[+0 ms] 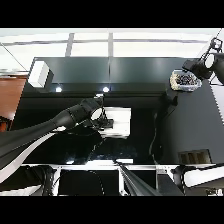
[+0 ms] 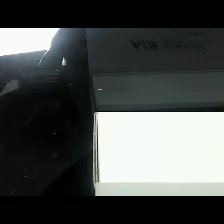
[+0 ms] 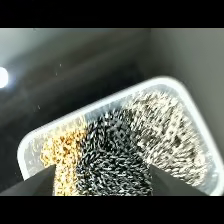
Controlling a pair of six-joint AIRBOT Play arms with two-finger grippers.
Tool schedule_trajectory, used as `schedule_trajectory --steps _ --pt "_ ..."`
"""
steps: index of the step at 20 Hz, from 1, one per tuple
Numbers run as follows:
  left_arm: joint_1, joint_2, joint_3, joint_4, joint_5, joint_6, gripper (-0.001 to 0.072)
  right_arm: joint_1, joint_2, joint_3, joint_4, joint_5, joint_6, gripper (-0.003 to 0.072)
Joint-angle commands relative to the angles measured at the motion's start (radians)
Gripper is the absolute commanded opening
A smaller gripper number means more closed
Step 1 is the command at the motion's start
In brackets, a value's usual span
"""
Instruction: Fold the box and place the chain.
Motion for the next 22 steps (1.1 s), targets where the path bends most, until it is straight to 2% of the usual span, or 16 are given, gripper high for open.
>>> schedule_trajectory --steps 1,8,9,10,11,12,13,17,22 --pt "0.001 -0.001 0.001 0.0 0.004 0.0 0.0027 -0.038 -0.123 0.13 0.143 0.166 -0.064 0.0597" --pt "0.001 -0.001 0.001 0.0 0.004 0.0 0.0027 -0.046 -0.184 0.131 0.15 0.175 -0.076 0.0596" --pt "0.001 -0.001 0.001 0.0 0.003 0.0 0.0027 -0.046 -0.188 0.131 0.15 0.175 -0.077 0.0562" --pt "0.001 -0.001 0.001 0.0 0.003 0.0 0.0027 -0.046 -0.189 0.131 0.149 0.175 -0.076 0.0469" --pt "0.001 -0.001 0.001 0.0 0.003 0.0 0.0027 -0.046 -0.189 0.132 0.149 0.175 -0.078 0.0417" --pt "0.001 -0.001 0.001 0.0 0.003 0.0 0.0027 -0.046 -0.188 0.142 0.149 0.192 -0.092 0.0105" --pt "0.001 -0.001 0.001 0.0 0.003 0.0 0.0027 -0.047 -0.186 0.161 0.149 0.211 -0.119 0.0013" --pt "0.001 -0.001 0.001 0.0 0.003 0.0 0.0027 -0.046 -0.106 0.233 0.145 0.259 -0.255 0.0013" --pt "0.001 -0.001 0.001 0.0 0.003 0.0 0.0027 -0.045 0.146 0.245 0.15 0.267 -0.363 0.0013"
